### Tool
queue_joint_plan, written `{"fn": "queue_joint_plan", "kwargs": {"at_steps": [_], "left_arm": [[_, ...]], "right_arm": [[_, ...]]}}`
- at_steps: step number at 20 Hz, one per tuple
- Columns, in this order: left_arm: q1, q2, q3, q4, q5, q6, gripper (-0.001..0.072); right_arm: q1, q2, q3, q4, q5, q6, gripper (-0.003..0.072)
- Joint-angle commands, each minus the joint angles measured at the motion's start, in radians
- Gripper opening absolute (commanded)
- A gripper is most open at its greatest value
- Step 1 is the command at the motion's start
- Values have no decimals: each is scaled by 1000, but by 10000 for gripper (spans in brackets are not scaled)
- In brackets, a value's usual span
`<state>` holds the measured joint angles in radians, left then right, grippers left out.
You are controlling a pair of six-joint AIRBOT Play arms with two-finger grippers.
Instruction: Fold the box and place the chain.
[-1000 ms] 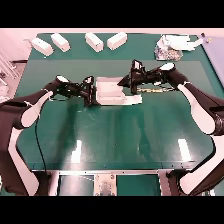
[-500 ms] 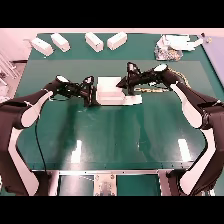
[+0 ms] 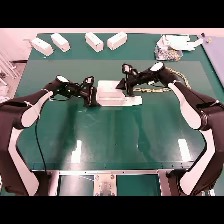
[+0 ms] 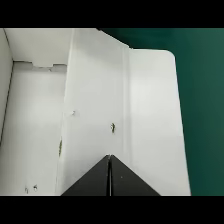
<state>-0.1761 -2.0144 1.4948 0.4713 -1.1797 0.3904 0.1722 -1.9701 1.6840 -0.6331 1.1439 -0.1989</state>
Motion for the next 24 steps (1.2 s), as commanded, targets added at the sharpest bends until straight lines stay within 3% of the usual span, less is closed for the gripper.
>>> {"fn": "queue_joint_plan", "kwargs": {"at_steps": [1,5,10,11,12,13,14,18,24], "left_arm": [[0,0,0,-2,2,0,534],[0,0,0,-2,2,0,534],[0,0,0,-1,2,0,534],[0,0,0,-1,2,0,534],[0,0,0,-2,2,0,534],[0,0,0,-1,2,0,534],[0,0,0,-2,2,0,534],[0,0,0,-2,2,0,534],[0,0,0,-2,2,0,534]], "right_arm": [[-21,59,18,6,-11,47,-2],[-57,196,-45,-64,-11,146,-2],[-65,356,-298,-97,-68,135,19],[-70,355,-334,-98,-59,126,282],[-76,355,-369,-98,-59,89,464],[-77,354,-403,-99,-61,33,396],[-80,354,-428,-100,-63,-6,387],[-82,335,-455,-96,-80,-51,430],[-82,270,-455,15,-87,-162,419]]}}
